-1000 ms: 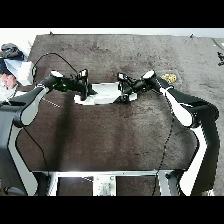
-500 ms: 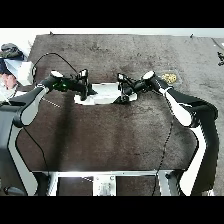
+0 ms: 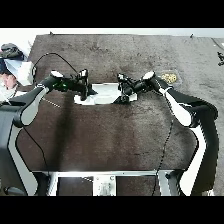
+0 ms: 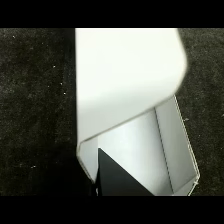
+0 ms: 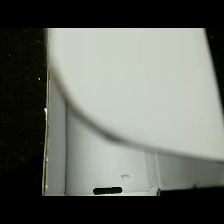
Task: Fold the box and place the chain.
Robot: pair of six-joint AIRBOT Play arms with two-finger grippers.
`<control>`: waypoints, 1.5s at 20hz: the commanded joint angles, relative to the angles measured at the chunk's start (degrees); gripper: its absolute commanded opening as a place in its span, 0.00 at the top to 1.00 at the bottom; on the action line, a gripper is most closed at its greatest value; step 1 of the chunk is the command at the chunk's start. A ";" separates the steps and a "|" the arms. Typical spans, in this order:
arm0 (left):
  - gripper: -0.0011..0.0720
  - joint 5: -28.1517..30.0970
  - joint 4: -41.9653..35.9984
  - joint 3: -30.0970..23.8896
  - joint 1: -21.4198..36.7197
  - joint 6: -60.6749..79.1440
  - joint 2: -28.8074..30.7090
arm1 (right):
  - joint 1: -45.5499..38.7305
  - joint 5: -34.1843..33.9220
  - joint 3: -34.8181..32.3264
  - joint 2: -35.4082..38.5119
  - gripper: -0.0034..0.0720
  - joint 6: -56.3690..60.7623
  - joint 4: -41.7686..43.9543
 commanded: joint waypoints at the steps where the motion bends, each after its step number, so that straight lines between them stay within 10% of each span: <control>1: 0.97 0.02 0.02 -0.02 0.04 0.02 0.00 | 0.04 -0.13 0.00 -0.04 0.33 0.04 -0.15; 19: 0.97 -1.03 -0.13 -0.02 0.04 0.02 0.00 | 0.02 -0.17 0.00 -0.04 0.33 0.04 -0.15; 20: 0.85 -1.27 -0.02 0.00 0.04 0.07 0.00 | 0.04 -0.17 0.00 -0.04 0.33 0.04 -0.15; 21: 0.47 -1.31 -0.17 0.00 0.04 -0.02 0.00 | 0.04 -0.17 0.00 -0.04 0.33 0.04 -0.15; 30: 0.42 -7.17 0.02 0.57 4.11 -4.00 4.48 | 0.02 -0.17 0.00 -0.04 0.33 0.04 -0.15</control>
